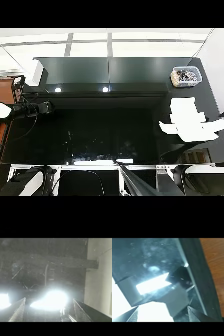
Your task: Fold the box and place the chain.
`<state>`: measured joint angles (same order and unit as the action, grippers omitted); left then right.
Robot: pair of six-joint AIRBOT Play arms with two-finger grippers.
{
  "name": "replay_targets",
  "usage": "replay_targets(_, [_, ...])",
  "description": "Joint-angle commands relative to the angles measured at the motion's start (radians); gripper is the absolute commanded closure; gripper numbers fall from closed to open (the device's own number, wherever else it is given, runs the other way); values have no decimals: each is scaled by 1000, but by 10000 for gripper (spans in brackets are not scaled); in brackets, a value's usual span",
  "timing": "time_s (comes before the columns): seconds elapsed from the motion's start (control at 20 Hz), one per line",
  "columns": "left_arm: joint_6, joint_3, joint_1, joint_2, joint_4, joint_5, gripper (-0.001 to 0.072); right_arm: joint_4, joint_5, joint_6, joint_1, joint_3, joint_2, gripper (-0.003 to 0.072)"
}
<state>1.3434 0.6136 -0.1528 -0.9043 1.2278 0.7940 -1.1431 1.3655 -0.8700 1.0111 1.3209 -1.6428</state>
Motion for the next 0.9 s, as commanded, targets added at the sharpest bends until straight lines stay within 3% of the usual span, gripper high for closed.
replay_targets(0.0, [14,0,0,0,2,14,-1,-40,71,35,-46,2,-17,68])
replay_targets(0.05, [14,0,0,0,3,19,-1,-68,75,15,-56,-8,-17,157])
replay_targets(0.1, [14,0,0,0,3,23,-1,-72,76,6,-59,-17,-17,160])
replay_targets(0.15, [14,0,0,0,3,25,-1,-69,87,0,-60,-19,-16,312])
replay_targets(0.2, [14,0,0,0,2,27,-1,-73,96,-11,-60,-19,-11,333])
replay_targets(0.3, [14,0,0,0,2,36,0,-102,97,-39,-61,-19,12,511])
replay_targets(0.35, [15,0,0,0,2,42,0,-116,97,-57,-61,-20,25,517])
replay_targets(0.4, [15,0,0,0,2,46,-1,-118,104,-58,-60,-24,41,642])
replay_targets(0.6, [15,0,0,0,2,55,-1,-82,87,-56,-74,-113,128,675])
replay_targets(0.85, [12,0,1,-1,-27,73,0,159,32,-33,-169,-282,356,675])
